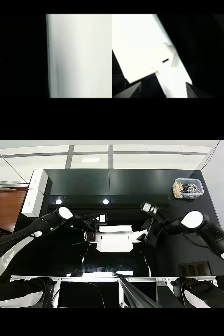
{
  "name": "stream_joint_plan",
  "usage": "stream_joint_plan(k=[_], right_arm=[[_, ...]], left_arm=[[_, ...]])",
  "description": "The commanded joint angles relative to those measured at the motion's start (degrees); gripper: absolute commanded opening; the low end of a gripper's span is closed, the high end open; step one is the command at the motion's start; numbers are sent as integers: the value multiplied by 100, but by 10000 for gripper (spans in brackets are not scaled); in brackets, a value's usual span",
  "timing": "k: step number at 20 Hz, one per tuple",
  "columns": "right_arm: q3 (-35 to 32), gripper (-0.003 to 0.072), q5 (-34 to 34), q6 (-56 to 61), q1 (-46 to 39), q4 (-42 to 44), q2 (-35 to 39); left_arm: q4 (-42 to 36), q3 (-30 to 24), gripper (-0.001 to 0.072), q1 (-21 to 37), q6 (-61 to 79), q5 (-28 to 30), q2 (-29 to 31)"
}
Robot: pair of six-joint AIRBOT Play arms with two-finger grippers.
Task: Fold the box and place the chain.
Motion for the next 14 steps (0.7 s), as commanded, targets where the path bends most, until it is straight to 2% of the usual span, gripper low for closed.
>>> stream_joint_plan(k=[1,7,8,14], right_arm=[[-503,619,-678,-334,411,-7,-24],[-669,633,-863,-374,588,-179,-57],[-684,720,-861,-382,586,-319,-57],[-737,720,-841,-518,927,-374,-85]], left_arm=[[26,50,25,-22,188,13,-120],[26,48,25,-22,188,-4,-120],[26,48,25,-22,186,-4,-120],[26,48,26,-22,186,-2,-120]])
